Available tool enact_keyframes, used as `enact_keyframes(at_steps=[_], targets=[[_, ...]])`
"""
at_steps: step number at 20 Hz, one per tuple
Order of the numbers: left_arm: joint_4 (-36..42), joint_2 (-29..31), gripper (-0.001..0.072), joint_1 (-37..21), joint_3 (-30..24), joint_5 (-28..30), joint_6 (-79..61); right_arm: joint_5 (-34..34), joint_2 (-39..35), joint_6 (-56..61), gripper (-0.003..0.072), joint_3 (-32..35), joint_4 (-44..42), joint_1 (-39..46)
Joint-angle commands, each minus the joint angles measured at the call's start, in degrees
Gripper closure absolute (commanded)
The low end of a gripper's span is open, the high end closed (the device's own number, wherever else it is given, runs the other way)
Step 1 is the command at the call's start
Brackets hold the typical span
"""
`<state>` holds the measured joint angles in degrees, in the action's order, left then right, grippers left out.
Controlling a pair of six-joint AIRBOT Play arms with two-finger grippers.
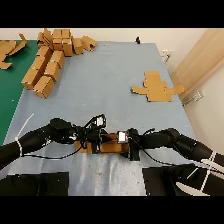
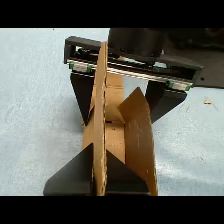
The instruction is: Fold the box.
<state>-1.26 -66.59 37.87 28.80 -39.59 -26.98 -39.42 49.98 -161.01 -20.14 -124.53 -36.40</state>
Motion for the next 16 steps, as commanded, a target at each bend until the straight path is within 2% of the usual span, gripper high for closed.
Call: enact_keyframes(at_steps=[1, 15, 16], targets=[[0.02, 0.04, 0.0695, -0.02, 0.07, 0.13, 0.0, -2.75, 0.07, -0.57, -0.0034, -0.02, -1.18, -0.02], [0.02, 0.02, 0.0695, -0.02, 0.07, 0.13, 0.0, 0.55, -0.17, 1.33, -0.0034, -0.02, -0.74, 0.02], [0.02, 0.02, 0.0695, -0.02, 0.07, 0.13, 0.0, 0.61, -0.17, 2.91, -0.0011, -0.02, -0.22, 0.02]])
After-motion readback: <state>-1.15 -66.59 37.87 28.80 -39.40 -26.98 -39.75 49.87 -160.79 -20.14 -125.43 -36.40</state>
